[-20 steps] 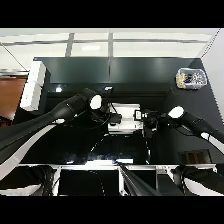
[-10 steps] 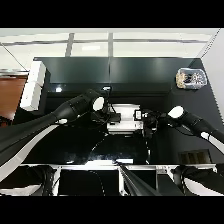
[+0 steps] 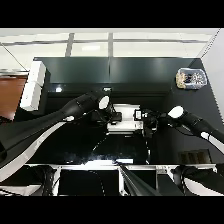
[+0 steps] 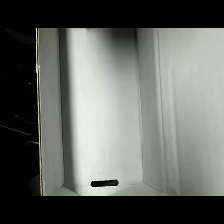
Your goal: Fold the box and place the chain.
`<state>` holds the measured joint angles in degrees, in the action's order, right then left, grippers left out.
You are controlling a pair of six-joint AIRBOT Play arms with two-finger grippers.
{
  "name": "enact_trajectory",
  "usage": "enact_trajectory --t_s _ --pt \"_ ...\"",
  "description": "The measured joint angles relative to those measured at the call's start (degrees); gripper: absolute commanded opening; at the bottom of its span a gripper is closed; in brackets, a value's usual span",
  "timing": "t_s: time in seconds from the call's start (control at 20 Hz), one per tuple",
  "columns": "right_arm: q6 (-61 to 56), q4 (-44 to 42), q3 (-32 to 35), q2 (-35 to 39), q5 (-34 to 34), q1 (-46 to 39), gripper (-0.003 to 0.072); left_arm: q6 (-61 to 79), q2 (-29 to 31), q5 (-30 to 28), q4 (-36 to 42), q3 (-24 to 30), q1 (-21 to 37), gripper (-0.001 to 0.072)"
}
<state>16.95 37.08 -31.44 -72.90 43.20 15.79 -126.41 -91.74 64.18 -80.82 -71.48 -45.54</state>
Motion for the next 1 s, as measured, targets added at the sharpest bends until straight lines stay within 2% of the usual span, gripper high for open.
enact_trajectory --t_s 0.45,0.55,0.6,0.65,0.75,0.8,0.9,0.95,1.0 --pt "0.0 0.0 0.0 0.0 0.0 0.0 0.0429 -4.9 -3.9 5.8 -5.2 -4.2 -2.1 0.0391" --pt "0.0 0.0 0.0 0.0 0.0 0.0 0.0429 -5.4 -4.2 5.9 -5.4 -4.3 -2.1 0.0203" --pt "0.0 0.0 0.0 0.0 0.0 0.0 0.0429 -5.6 -4.2 5.9 -5.4 -4.4 -2.2 0.0139" --pt "0.0 0.0 0.0 0.0 0.0 0.0 0.0429 -5.8 -4.2 5.9 -5.4 -4.4 -2.2 0.0097" --pt "0.0 -0.1 0.0 0.0 0.1 0.0 0.0429 -6.1 -4.3 6.3 -5.5 -4.5 -2.2 0.0074" --pt "0.0 0.0 0.0 0.0 0.1 0.0 0.0429 -6.5 -4.3 6.3 -5.6 -4.5 -2.2 0.0033" --pt "-0.1 -0.1 0.0 0.0 0.1 0.0 0.0429 -6.6 -4.3 6.4 -5.6 -4.5 -2.2 0.0033" --pt "-0.1 -0.1 0.0 0.0 0.1 0.0 0.0429 -6.6 -4.3 6.4 -5.6 -4.5 -2.2 0.0058" --pt "-0.1 -0.1 0.0 0.0 0.1 0.0 0.0429 -6.6 -4.3 6.5 -5.6 -4.5 -2.2 0.0195"
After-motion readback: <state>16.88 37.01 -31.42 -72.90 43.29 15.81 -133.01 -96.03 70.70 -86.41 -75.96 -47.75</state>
